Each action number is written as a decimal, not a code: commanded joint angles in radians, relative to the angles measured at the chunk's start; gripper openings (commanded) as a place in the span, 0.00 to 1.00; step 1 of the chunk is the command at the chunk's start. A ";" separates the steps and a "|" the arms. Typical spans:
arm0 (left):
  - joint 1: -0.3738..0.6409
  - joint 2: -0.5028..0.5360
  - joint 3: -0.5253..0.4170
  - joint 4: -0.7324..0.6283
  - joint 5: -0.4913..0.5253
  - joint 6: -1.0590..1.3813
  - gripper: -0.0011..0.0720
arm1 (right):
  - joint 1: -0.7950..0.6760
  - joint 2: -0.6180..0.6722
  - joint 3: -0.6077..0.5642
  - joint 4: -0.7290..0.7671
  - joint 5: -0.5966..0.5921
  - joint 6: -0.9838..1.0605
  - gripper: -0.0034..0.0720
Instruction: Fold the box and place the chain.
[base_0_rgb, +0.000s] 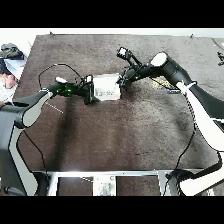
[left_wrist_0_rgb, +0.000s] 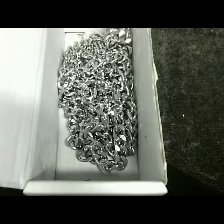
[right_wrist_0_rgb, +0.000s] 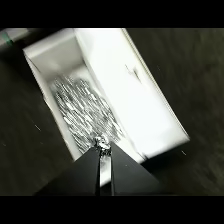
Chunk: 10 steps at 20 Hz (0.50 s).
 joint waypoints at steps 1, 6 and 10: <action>0.000 0.000 0.000 0.000 0.000 0.000 0.39 | 0.052 -0.009 0.007 -0.005 -0.023 0.074 0.27; 0.000 0.000 0.000 0.000 0.000 0.000 0.39 | 0.051 -0.019 0.007 -0.007 -0.225 0.070 0.27; 0.000 0.000 0.000 0.000 0.000 0.000 0.39 | 0.001 -0.018 0.081 0.017 -0.194 0.062 0.27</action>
